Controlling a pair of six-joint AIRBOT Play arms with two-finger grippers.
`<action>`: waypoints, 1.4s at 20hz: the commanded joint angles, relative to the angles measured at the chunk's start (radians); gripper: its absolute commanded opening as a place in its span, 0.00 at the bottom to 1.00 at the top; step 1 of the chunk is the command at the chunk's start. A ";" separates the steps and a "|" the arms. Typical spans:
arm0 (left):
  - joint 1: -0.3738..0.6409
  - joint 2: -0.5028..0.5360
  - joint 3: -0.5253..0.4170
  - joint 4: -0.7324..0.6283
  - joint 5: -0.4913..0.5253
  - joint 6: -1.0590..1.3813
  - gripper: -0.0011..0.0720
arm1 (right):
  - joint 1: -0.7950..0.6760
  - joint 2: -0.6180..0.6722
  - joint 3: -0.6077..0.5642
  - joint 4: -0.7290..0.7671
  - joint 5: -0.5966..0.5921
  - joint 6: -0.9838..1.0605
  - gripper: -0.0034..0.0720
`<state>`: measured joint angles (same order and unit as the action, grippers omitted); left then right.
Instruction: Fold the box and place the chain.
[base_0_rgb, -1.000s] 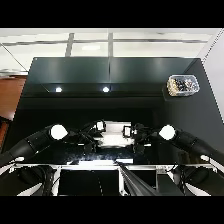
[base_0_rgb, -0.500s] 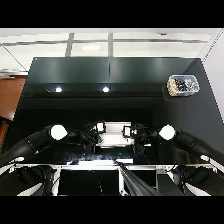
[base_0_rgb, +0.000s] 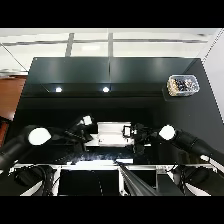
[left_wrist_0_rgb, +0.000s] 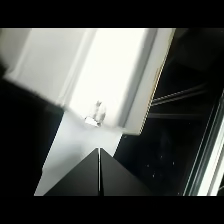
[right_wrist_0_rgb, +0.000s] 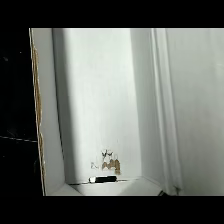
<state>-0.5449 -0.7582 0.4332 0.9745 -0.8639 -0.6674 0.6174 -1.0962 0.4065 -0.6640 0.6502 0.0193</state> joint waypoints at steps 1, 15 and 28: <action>0.100 0.180 0.001 0.168 -0.097 -0.288 0.05 | 0.000 0.000 0.000 -0.001 0.000 -0.001 0.52; 0.581 0.050 -0.172 -0.082 -0.137 -0.923 0.05 | 0.000 0.000 0.000 0.000 0.001 -0.001 0.52; 0.406 -0.250 -0.172 -0.347 -0.098 -0.431 0.05 | 0.000 0.000 0.000 -0.001 0.000 -0.001 0.52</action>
<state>-0.1127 -0.9638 0.2615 0.7486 -0.9779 -1.2282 0.6174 -1.0962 0.4065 -0.6647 0.6506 0.0181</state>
